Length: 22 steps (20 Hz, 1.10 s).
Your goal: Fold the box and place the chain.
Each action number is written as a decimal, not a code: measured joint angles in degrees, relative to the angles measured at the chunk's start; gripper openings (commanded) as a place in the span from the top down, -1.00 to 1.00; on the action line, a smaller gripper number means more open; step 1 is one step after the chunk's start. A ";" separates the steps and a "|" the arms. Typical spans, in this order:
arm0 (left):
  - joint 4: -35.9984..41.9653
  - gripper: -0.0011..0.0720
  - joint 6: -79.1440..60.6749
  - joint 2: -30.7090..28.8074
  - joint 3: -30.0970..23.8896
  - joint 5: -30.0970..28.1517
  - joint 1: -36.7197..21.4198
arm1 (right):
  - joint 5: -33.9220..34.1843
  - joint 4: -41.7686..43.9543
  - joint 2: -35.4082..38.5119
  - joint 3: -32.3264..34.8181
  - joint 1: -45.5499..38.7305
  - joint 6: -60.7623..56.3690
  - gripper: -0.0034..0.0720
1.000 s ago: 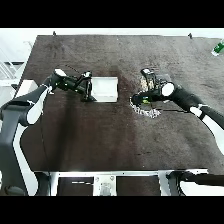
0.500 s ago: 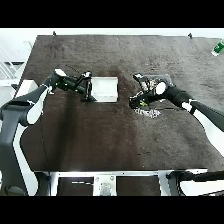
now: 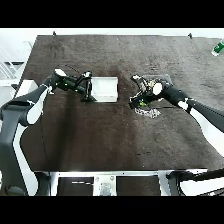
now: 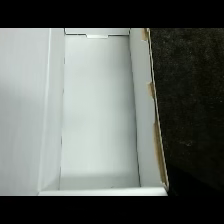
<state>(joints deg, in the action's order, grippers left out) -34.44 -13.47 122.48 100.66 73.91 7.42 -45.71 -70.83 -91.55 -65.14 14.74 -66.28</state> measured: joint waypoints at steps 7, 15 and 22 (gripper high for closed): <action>0.00 -0.42 0.00 -0.02 0.00 0.00 0.00 | -3.15 2.25 10.38 -4.17 0.70 -0.11 0.89; 0.00 -0.42 -0.02 -0.02 -0.02 0.00 0.00 | 1.11 10.27 23.76 -11.45 4.26 2.51 0.89; 0.00 -0.42 -0.02 -0.02 -0.02 0.00 0.00 | 11.15 12.04 21.33 -18.82 12.11 5.05 0.90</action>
